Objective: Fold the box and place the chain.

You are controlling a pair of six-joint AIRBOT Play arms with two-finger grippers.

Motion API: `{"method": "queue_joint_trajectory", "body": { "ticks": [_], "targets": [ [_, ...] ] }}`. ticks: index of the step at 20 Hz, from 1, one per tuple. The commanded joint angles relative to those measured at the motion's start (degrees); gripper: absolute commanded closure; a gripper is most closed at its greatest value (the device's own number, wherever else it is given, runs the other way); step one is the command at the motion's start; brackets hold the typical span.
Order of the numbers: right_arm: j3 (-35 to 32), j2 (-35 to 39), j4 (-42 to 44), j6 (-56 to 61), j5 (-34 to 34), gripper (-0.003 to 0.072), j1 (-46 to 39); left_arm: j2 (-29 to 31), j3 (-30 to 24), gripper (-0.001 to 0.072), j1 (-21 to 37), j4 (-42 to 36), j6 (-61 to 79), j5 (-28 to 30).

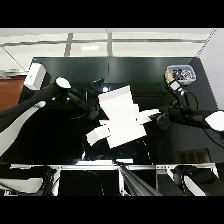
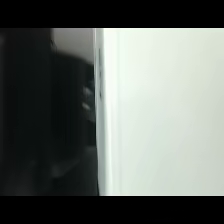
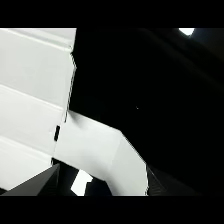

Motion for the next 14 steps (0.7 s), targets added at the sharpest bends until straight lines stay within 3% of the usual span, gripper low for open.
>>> {"method": "queue_joint_trajectory", "body": {
  "ticks": [1, 3, 8, 11, 14],
  "targets": [
    [1.42, -1.53, -3.48, -6.75, 2.25, 0.0093, 1.66, 6.84, -6.97, 0.0686, -0.07, -1.88, 17.68, 7.39],
    [-0.17, -2.69, -3.5, -11.67, 0.55, 0.0094, 3.65, 6.45, -6.8, 0.0686, -0.55, 1.29, 25.09, 8.44],
    [-4.17, -3.87, -3.3, -15.54, -1.66, 0.0094, 6.03, 6.36, -6.75, 0.0686, -5.46, 11.52, 27.69, 22.97],
    [-6.4, -3.87, -3.06, -15.56, -3.43, 0.0093, 7.93, 5.84, -6.71, 0.0682, -8.74, 13.11, 28.15, 29.7],
    [-7.89, -3.87, -3.04, -16.68, -7.93, 0.0093, 11.02, 3.98, -6.54, 0.0682, -9.35, 13.16, 28.13, 29.4]
  ]
}}
